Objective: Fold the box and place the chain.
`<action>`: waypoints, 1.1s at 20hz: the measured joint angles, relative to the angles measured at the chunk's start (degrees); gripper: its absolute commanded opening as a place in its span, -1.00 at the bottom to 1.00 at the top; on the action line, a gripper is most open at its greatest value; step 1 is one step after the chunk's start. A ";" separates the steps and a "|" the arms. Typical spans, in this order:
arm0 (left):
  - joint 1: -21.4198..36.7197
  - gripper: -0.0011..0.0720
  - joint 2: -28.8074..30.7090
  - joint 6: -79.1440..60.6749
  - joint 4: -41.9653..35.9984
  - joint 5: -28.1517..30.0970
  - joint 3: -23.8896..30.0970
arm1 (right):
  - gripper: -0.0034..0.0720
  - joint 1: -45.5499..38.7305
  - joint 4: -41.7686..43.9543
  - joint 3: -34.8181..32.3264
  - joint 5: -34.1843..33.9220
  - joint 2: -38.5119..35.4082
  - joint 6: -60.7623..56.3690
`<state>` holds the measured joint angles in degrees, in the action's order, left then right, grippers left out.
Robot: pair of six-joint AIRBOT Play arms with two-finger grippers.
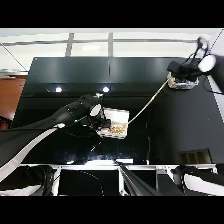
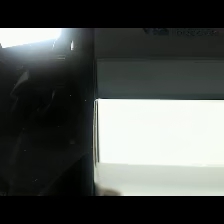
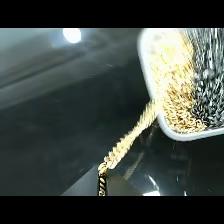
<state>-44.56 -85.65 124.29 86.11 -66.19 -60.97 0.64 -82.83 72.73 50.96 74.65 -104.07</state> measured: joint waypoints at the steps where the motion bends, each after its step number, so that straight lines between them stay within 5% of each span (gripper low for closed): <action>1: 0.00 -0.88 0.00 0.00 0.00 0.00 0.00 | -0.81 0.04 0.66 0.07 2.19 -4.00 2.38; 7: 0.00 -0.88 0.00 0.00 0.00 0.00 0.00 | -0.81 0.20 11.58 0.11 19.85 -22.62 13.64; 12: 0.00 -0.88 0.00 0.02 0.00 -0.02 0.00 | -0.81 5.38 20.90 -1.60 29.31 -27.82 17.66; 16: 0.00 -0.88 -0.02 0.02 0.00 -0.07 0.00 | -0.81 14.49 23.21 -8.76 26.27 -28.74 16.57; 22: 0.00 -0.88 -0.02 0.00 0.00 -0.11 0.00 | -0.81 26.34 24.17 -22.10 12.15 -28.81 12.04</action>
<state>-44.56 -85.67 124.29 86.11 -66.30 -60.97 26.98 -58.65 50.63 63.11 45.84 -92.03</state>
